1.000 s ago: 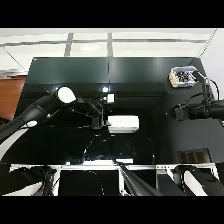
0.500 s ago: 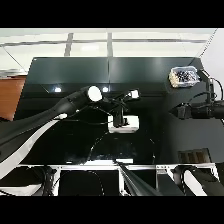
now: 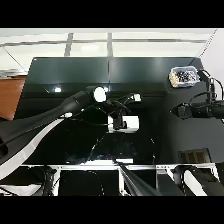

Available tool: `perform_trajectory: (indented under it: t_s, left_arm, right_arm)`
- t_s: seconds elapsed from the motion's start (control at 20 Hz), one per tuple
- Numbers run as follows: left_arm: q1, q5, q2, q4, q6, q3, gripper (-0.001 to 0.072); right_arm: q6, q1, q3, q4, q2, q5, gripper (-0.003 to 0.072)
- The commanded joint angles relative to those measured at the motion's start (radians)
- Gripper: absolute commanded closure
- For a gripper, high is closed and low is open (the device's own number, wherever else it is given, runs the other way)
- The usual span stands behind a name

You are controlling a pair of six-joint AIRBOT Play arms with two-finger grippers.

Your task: Fold the box and place the chain.

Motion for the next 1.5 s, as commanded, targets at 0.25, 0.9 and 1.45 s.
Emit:
perform_trajectory:
  t_s: [0.25,0.9,1.45]
  left_arm:
    - [-0.084,-0.099,-0.064,0.262,-0.172,0.104,0.0001]
    - [0.335,-0.377,-0.036,0.642,-0.540,0.479,0.0424]
    - [1.058,-0.184,-0.268,0.504,-0.803,0.810,0.0415]
  right_arm:
    - [0.000,0.000,0.000,-0.003,0.001,-0.018,0.0677]
    - [0.002,0.000,0.000,-0.001,0.001,-0.032,0.0677]
    - [0.035,0.000,0.000,0.008,0.001,-0.089,0.0677]
